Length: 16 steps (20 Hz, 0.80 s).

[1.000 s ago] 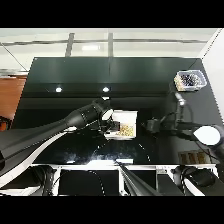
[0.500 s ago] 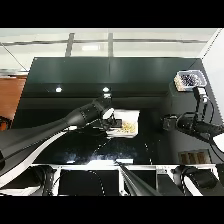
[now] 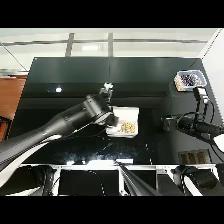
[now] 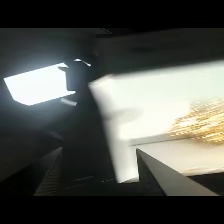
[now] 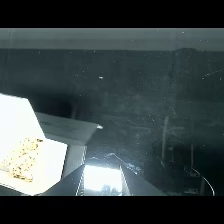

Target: Fold the box and place the chain.

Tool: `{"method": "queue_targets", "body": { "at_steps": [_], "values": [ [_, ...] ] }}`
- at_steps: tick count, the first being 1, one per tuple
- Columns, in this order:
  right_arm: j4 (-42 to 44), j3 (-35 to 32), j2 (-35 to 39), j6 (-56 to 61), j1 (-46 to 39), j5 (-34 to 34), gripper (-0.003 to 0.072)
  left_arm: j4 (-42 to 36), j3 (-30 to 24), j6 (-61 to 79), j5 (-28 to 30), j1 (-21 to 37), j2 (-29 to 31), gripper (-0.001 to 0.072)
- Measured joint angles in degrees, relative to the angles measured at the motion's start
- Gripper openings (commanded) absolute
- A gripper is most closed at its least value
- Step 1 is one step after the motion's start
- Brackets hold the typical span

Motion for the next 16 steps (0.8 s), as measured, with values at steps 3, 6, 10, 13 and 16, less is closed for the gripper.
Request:
{"method": "queue_targets", "body": {
  "at_steps": [3, 6, 10, 13, 16],
  "values": [
    [-0.74, 0.00, 0.00, 0.00, 0.00, 0.00, 0.0260, 9.14, -6.54, 3.26, -4.02, 2.25, 9.33, 0.0546],
    [-1.40, 0.00, 0.00, 0.00, 0.00, 0.00, 0.0261, 10.45, -17.86, 4.74, 0.68, 10.03, 20.59, 0.0546],
    [-1.70, 0.00, 0.00, 0.00, 0.00, 0.00, 0.0260, -8.55, -36.48, 14.29, 28.41, 23.91, 34.67, 0.0543],
    [-1.84, 0.00, 0.00, 0.00, 0.00, 0.02, 0.0260, -34.71, -45.22, 35.08, 42.84, 28.85, 38.10, 0.0541],
    [-1.86, 0.00, 0.00, 0.00, 0.00, 0.15, 0.0261, -55.06, -47.10, 58.23, 38.62, 30.60, 33.73, 0.0541]
  ]
}}
